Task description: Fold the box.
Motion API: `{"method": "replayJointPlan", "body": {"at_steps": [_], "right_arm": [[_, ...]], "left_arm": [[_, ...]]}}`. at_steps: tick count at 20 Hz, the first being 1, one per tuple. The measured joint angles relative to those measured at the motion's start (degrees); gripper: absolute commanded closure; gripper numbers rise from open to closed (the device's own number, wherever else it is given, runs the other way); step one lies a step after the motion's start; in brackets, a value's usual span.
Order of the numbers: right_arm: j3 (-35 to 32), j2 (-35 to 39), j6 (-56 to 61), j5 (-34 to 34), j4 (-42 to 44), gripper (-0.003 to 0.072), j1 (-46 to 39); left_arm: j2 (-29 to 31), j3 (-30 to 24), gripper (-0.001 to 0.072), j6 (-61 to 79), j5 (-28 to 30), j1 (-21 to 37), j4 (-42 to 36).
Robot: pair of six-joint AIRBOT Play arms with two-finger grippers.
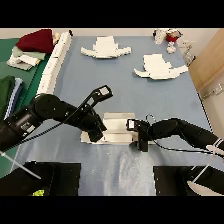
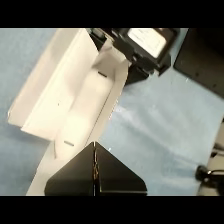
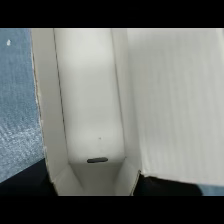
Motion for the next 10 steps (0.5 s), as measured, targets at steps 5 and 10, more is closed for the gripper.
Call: {"method": "replayJointPlan", "body": {"at_steps": [5, 10], "right_arm": [[0.0, 0.0, 0.0, 0.0, 0.0, 0.0156, 0.0], [0.0, 0.0, 0.0, 0.0, 0.0, 0.0156, 0.0]], "left_arm": [[4.8, -3.0, 0.0597, 3.6, -2.7, 0.0, 6.3], [4.9, -8.9, 0.0052, 19.6, 0.7, 6.9, 6.8]]}}
